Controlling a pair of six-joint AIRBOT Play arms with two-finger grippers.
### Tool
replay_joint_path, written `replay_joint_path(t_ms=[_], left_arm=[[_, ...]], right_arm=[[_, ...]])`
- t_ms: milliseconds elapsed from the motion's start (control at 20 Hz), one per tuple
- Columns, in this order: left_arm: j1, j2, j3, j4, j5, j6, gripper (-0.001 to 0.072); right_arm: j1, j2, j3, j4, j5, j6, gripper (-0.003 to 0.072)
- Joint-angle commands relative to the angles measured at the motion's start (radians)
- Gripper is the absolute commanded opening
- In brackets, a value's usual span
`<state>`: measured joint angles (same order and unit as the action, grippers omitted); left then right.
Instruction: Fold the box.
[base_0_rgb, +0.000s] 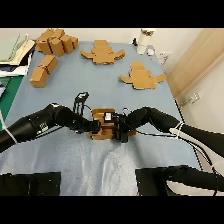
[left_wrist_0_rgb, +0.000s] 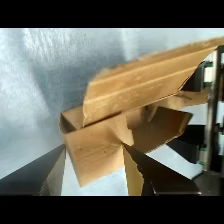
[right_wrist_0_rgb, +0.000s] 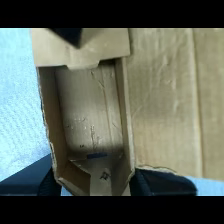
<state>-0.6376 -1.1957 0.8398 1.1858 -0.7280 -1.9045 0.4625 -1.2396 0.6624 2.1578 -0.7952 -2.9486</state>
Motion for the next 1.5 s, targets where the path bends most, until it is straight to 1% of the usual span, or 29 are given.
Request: replay_joint_path(t_ms=[0,200,350,600,750,850,1100,1300,1350,1400,1450], left_arm=[[-0.065,-0.04,0.053,0.212,-0.101,-0.232,0.0518],[-0.104,-0.095,0.105,0.229,-0.111,-0.28,0.0518],[-0.112,-0.163,0.175,0.251,-0.167,-0.32,0.0518],[-0.117,-0.247,0.289,0.309,-0.261,-0.348,0.0519],[-0.117,-0.295,0.334,0.312,-0.323,-0.349,0.0519],[-0.117,-0.317,0.341,0.311,-0.346,-0.349,0.0519],[-0.127,-0.339,0.341,0.319,-0.338,-0.37,0.0519],[-0.148,-0.375,0.341,0.323,-0.338,-0.375,0.0518],[-0.15,-0.376,0.341,0.324,-0.339,-0.374,0.0414],[-0.153,-0.375,0.341,0.329,-0.337,-0.374,0.0242],[-0.153,-0.375,0.343,0.331,-0.337,-0.374,0.0223]], right_arm=[[0.0,-0.001,0.0,0.0,0.0,0.0,0.0458],[0.0,-0.001,0.0,0.0,0.0,0.001,0.0458],[0.0,-0.001,0.0,0.0,0.0,0.0,0.0458],[0.0,-0.001,0.0,0.0,0.0,0.001,0.0458],[0.0,-0.001,0.0,0.0,0.001,0.0,0.0458],[0.0,-0.001,0.0,0.0,0.001,0.0,0.0458],[0.0,-0.001,0.0,0.0,0.0,0.0,0.0458],[0.0,-0.001,0.0,0.0,0.001,0.0,0.0458],[0.0,-0.001,0.0,0.0,0.001,0.0,0.0458],[0.0,-0.001,0.0,0.0,0.0,0.0,0.0458],[0.0,-0.001,0.0,0.0,0.0,0.0,0.0458]])
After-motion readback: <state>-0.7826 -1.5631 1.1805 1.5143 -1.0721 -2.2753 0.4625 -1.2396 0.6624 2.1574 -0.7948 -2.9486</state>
